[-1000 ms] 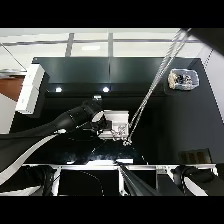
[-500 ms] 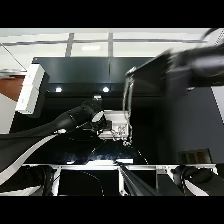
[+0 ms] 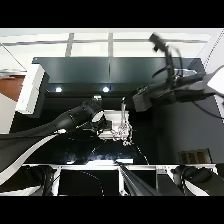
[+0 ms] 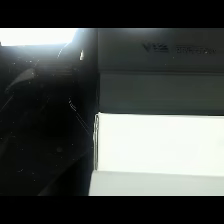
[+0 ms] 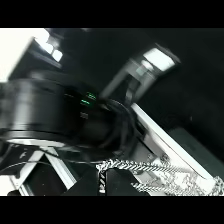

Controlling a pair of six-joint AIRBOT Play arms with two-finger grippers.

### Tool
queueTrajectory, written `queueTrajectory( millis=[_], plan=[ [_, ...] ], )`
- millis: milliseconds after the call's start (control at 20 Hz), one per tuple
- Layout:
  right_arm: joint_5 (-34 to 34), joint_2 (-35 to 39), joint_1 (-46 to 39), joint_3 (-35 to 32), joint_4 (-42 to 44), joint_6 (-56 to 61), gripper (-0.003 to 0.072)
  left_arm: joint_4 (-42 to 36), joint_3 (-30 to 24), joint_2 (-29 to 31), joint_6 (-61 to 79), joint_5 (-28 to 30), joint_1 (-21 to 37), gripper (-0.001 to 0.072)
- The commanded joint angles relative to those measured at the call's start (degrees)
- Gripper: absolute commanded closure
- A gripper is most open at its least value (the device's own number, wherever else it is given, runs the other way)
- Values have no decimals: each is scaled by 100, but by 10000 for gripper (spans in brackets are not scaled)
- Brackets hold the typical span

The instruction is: Fold the box and place the chain.

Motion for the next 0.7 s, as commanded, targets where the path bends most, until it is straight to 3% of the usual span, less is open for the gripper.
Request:
queueTrajectory(
  millis=[0,150,200,250,300,550,650],
  plan=[
    [-461,-11,11,-745,105,15,654,7,2,0,2,11,-2,676],
    [-669,-46,9,-1117,149,-31,653,28,2,0,2,24,-2,676],
    [-710,-50,7,-1174,131,-48,593,48,2,0,2,22,0,676],
    [-699,-50,-2,-1180,-35,-72,146,63,2,0,4,22,-2,676],
    [-643,-44,-50,-1180,-240,-190,-34,72,2,0,2,17,-2,676],
    [-632,-33,-1067,-1344,-2120,-1427,-34,70,2,0,2,17,0,676],
    [-1045,-33,-1405,-1921,-1943,-2743,-34,70,2,0,2,17,0,676]
  ],
)
